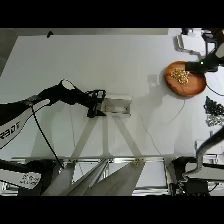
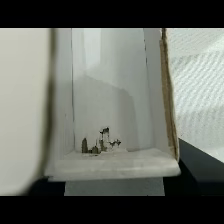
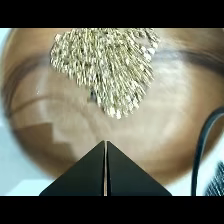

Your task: Fold the box and place the chain.

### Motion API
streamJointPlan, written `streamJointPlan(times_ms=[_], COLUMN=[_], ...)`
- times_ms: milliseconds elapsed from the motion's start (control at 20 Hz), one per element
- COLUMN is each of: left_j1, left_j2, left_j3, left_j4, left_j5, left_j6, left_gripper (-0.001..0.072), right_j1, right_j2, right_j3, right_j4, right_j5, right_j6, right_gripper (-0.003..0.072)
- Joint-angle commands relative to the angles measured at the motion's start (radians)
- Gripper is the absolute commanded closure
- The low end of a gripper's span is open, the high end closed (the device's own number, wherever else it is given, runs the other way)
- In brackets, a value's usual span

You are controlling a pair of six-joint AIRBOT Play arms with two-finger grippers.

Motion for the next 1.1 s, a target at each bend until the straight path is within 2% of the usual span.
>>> streamJointPlan(times_ms=[0, 100, 200, 250, 350, 400, 600, 700, 900, 1050], left_j1=[0.001, 0.001, 0.001, 0.001, 0.001, 0.001, 0.001, 0.001, 0.001, 0.001], left_j2=[0.001, 0.001, 0.001, 0.001, 0.001, 0.001, 0.001, 0.001, 0.001, 0.001], left_j3=[0.0, 0.0, 0.0, 0.0, 0.0, 0.0, 0.0, 0.0, 0.0, 0.0], left_j4=[0.0, 0.0, 0.001, 0.001, 0.0, 0.0, 0.0, 0.001, 0.0, 0.0], left_j5=[0.0, 0.0, 0.001, 0.001, 0.0, 0.0, 0.0, 0.0, 0.0, 0.0], left_j6=[0.0, 0.0, 0.0, 0.0, 0.0, 0.0, 0.0, 0.0, 0.0, 0.0], left_gripper=[0.0634, 0.0634, 0.0634, 0.0634, 0.0634, 0.0634, 0.0634, 0.0634, 0.0634, 0.0634], right_j1=[0.025, 0.052, 0.06, 0.06, 0.059, 0.06, 0.056, 0.056, 0.027, -0.004], right_j2=[0.27, 0.38, 0.396, 0.386, 0.331, 0.282, 0.033, -0.111, -0.329, -0.396], right_j3=[-0.244, -0.335, -0.334, -0.333, -0.312, -0.286, -0.137, -0.047, 0.107, 0.135], right_j4=[0.001, 0.002, 0.002, 0.002, 0.001, 0.001, -0.003, -0.021, -0.051, -0.048], right_j5=[-0.031, -0.063, -0.05, -0.058, -0.059, -0.053, -0.063, -0.095, -0.156, -0.22], right_j6=[-0.05, -0.049, -0.049, -0.049, -0.049, -0.048, -0.045, -0.045, 0.037, 0.072], right_gripper=[0.068, 0.0678, 0.0675, 0.0628, 0.0311, 0.0255, 0.0237, 0.0069, 0.0074, 0.0082])
